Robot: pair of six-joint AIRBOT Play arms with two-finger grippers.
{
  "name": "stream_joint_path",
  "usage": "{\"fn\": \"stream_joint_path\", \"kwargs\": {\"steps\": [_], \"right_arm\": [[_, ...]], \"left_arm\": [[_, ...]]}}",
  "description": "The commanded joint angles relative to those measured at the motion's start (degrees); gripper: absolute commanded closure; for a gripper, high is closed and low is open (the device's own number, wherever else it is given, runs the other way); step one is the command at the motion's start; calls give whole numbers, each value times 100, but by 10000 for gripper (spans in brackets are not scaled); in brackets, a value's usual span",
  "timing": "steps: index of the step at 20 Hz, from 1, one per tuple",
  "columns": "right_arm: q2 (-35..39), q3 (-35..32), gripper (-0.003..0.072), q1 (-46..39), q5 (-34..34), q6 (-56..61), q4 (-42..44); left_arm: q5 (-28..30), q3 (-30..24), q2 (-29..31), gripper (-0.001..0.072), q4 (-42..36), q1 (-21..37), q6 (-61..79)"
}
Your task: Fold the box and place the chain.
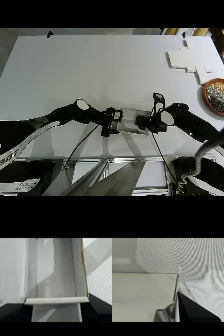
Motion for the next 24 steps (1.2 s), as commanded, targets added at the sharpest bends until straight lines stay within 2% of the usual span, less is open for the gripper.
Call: {"fn": "stream_joint_path", "kwargs": {"steps": [1, 3, 5, 8, 11, 12, 13, 14, 24], "right_arm": [[-4, 7, 417, 7, -42, -7, 28], [-4, 7, 461, 7, 17, -11, 28], [-4, 7, 466, 7, 66, -46, 28], [-4, 7, 664, 70, 81, -262, 7], [-4, 7, 663, 315, -28, -321, -232], [-4, 7, 651, 354, -52, -330, -289], [-4, 7, 505, 385, -44, -328, -341], [-4, 7, 395, 387, -42, -328, -356], [-4, 7, 384, 387, 66, -345, -487]], "left_arm": [[-22, 4, -2, 575, 0, -2, 11], [-22, 4, -2, 575, 0, -2, 11], [-22, 4, -2, 575, 0, -2, 11], [-22, 4, -2, 575, 0, -2, 11], [-22, 4, -2, 575, 0, -2, 11], [-20, 4, -2, 575, 0, -2, 11], [-22, 4, -2, 575, 0, -2, 11], [-22, 4, -2, 575, 0, -2, 11], [-22, 4, -2, 575, 0, -2, 11]]}}
